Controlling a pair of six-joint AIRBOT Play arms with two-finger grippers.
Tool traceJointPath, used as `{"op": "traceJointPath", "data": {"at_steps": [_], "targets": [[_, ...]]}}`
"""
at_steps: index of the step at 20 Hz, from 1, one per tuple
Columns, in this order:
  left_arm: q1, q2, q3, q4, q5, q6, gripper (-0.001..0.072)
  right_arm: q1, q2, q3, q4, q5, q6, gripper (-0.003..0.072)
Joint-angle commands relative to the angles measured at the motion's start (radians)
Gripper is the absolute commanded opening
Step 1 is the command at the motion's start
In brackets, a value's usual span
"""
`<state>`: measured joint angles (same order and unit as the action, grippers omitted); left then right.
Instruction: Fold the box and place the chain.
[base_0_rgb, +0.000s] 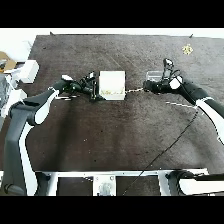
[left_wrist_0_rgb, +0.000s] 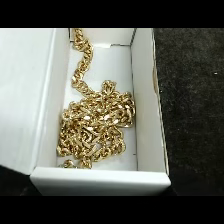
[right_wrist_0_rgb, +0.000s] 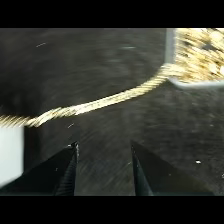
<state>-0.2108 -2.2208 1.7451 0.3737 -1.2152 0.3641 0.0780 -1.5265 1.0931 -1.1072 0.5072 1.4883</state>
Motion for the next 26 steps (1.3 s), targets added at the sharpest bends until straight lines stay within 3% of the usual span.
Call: {"op": "traceJointPath", "data": {"at_steps": [1,3,7,11,16,22,26], "targets": [[0.001,0.000,0.000,0.000,0.000,0.000,0.0274,-0.044,-0.080,-0.031,0.213,-0.120,-0.076,0.0375],[0.001,0.000,0.000,0.000,0.000,0.000,0.0274,-0.037,-0.140,0.009,0.294,-0.120,-0.145,0.0375],[0.001,0.000,0.000,0.000,0.000,0.000,0.0274,-0.034,-0.221,0.100,0.312,-0.127,-0.150,0.0373],[0.001,0.000,0.000,0.000,0.000,0.000,0.0274,-0.032,-0.230,0.123,0.356,-0.137,-0.150,0.0003],[0.001,0.000,0.000,0.000,0.000,0.000,0.0274,0.016,-0.050,0.122,0.345,0.082,-0.267,0.0002],[0.001,0.000,0.000,0.000,0.000,0.000,0.0274,0.200,0.223,0.124,0.345,-0.031,-0.289,0.0002],[0.001,0.000,0.000,0.000,0.000,0.000,0.0274,0.343,0.247,0.124,0.346,-0.151,-0.288,0.0002]]}}
